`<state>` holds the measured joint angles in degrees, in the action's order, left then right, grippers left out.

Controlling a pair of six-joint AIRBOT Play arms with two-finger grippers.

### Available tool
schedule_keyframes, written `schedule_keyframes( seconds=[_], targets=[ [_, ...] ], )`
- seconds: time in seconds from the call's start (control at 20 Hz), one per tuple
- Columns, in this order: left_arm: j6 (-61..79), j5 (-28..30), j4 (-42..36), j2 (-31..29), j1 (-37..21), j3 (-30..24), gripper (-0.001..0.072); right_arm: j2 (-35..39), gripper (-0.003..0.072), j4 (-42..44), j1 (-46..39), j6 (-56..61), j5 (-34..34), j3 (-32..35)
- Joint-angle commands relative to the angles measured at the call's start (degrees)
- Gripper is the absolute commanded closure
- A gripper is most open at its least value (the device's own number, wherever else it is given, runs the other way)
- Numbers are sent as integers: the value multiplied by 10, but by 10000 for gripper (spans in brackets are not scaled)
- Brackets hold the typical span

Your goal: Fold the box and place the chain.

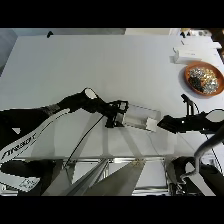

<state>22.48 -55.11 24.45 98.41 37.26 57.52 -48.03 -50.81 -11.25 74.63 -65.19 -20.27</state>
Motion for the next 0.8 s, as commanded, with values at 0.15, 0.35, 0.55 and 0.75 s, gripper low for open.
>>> schedule_keyframes(
  seconds=[0.15,0.35,0.55,0.75],
  targets=[
    [0,0,0,0,0,0,500,22,411,3,0,-2,-31,-1],
    [0,0,0,0,0,0,500,22,386,3,0,-2,-29,-1],
    [0,0,0,0,0,0,500,22,386,25,0,-16,-26,-1],
    [0,0,0,0,0,0,500,22,317,30,0,-17,-10,-1]
  ],
)
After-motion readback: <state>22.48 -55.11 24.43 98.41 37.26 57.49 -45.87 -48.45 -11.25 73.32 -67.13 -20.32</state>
